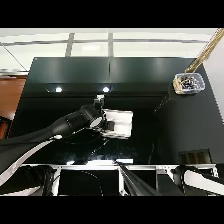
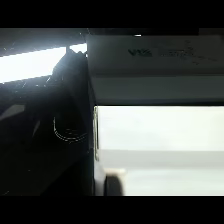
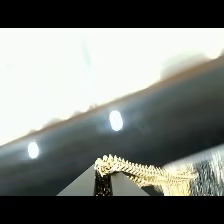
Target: Fold the box and place the chain.
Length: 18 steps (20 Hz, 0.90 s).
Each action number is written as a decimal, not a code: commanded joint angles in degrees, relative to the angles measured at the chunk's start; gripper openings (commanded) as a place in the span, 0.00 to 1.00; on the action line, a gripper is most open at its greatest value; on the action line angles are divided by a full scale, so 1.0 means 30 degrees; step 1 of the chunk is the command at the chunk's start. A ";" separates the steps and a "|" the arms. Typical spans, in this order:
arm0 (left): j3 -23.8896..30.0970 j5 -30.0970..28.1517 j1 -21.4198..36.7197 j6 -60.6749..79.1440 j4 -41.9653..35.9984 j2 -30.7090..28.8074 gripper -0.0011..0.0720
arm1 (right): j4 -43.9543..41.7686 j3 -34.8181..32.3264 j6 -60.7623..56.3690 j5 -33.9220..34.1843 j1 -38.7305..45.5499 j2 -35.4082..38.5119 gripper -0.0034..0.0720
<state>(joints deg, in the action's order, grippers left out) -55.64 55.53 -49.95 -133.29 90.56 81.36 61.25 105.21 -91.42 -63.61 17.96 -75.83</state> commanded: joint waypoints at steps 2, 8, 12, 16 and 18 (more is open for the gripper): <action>-0.0007 -0.0007 0.0015 0.0000 0.0000 0.0000 0.05 | -0.1129 0.1989 0.0940 -0.0036 -0.0007 0.2004 0.06; -0.0007 -0.0007 0.0015 0.0000 0.0007 0.0000 0.05 | -0.4488 0.2047 0.3417 -0.3388 -0.0714 0.3628 0.06; -0.0007 0.0000 0.0015 0.0000 0.0000 0.0000 0.05 | -0.4481 0.2004 0.4255 -0.6637 -0.2404 0.4044 0.06; -0.0007 0.0000 0.0015 0.0000 0.0000 0.0000 0.05 | -0.4269 0.0561 0.5472 -0.9092 -0.6011 0.4153 0.06; -0.0007 0.0000 0.0015 0.0000 0.0000 0.0000 0.05 | -0.3716 -0.1239 0.5632 -0.9442 -0.8153 0.4277 0.06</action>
<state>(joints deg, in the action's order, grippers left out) -55.64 55.53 -49.95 -133.29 90.56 81.36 48.77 106.28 -76.53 -87.39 0.99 -63.51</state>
